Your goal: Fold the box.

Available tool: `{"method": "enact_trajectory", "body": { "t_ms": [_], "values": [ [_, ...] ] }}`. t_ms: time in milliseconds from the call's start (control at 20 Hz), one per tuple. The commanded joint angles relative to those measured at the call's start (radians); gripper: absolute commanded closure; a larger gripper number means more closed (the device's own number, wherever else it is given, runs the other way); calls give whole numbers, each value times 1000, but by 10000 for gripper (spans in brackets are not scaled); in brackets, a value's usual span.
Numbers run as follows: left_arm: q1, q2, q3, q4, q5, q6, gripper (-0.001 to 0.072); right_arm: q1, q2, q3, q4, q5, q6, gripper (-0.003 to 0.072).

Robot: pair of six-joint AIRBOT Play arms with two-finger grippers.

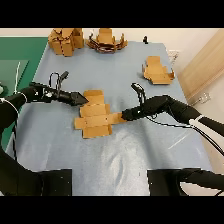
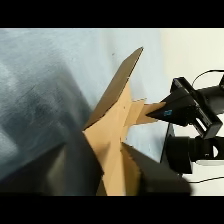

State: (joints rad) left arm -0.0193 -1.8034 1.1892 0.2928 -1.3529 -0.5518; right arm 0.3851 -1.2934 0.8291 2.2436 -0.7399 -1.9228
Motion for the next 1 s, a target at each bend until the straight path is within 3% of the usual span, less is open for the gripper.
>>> {"method": "enact_trajectory", "body": {
  "t_ms": [0,300,350,400,750,900,950],
  "values": [
    [-6,-19,16,-9,-17,13,433,1,0,0,1,-4,3,680],
    [-6,-19,16,-8,-16,32,436,1,0,0,1,-18,4,680],
    [-6,-18,16,-7,-18,58,539,1,0,0,1,-23,4,680],
    [-6,-18,18,-3,-22,113,696,1,0,0,1,-28,5,680],
    [-18,-18,89,1,-74,367,700,1,4,1,-23,-47,0,675],
    [-37,-7,103,-4,-112,607,705,1,53,3,-205,-102,9,241],
    [-42,3,103,-5,-113,666,706,1,86,3,-304,-131,26,177]
  ]
}}
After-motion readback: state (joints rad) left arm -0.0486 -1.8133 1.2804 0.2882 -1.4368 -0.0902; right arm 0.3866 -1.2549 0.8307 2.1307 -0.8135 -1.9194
